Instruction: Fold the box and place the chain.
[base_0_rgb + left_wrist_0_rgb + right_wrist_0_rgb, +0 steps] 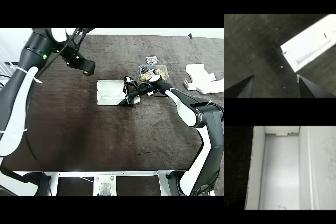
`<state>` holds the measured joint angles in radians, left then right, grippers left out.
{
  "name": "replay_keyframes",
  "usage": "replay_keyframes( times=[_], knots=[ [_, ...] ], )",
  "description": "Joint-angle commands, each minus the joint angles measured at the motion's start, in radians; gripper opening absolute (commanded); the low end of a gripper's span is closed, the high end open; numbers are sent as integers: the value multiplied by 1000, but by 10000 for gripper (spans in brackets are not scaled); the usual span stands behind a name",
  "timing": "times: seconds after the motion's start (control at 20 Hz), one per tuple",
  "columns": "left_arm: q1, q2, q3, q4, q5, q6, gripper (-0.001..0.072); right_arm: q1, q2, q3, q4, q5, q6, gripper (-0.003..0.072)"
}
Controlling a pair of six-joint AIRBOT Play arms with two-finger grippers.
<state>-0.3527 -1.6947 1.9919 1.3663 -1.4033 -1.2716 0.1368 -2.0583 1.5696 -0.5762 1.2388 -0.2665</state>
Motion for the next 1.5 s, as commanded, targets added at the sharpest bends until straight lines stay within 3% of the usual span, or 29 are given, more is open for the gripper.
replay_keyframes(
  times=[0.0, 0.15, 0.3, 0.4, 0.55, 0.6, 0.85, 1.0, 1.05, 1.1, 1.3, 1.45],
  knots=[
    [102, 11, -99, -262, 84, 444, 615, 1, 0, 0, 0, 0, 0, 542],
    [190, 11, -224, -486, 202, 757, 615, 1, 0, 0, 0, 0, 0, 541],
    [213, 10, -266, -454, 323, 791, 615, 1, 0, 0, 0, 0, 0, 541],
    [213, 9, -269, -529, 311, 742, 587, 1, 0, 0, 0, 0, 0, 542],
    [218, -37, -338, -577, 263, 1081, 589, 1, 0, 0, 0, 0, 0, 541],
    [222, -67, -357, -589, 252, 1165, 638, 1, 0, 0, 0, 0, 0, 541],
    [224, -206, -362, -634, 386, 1302, 657, 1, 0, 0, 0, 0, 0, 541],
    [224, -209, -364, -652, 276, 1297, 658, 1, 0, 0, 0, 0, 0, 541],
    [230, -210, -378, -658, 263, 1366, 661, 1, 0, 0, 0, 0, 0, 541],
    [240, -210, -395, -690, 240, 1438, 720, 1, 0, 0, 0, 0, 0, 542],
    [282, -214, -442, -843, 230, 1632, 720, 1, 0, 0, 0, 0, 0, 541],
    [283, -257, -442, -880, 151, 1663, 720, 1, 0, 0, 0, 0, 0, 541]
  ],
)
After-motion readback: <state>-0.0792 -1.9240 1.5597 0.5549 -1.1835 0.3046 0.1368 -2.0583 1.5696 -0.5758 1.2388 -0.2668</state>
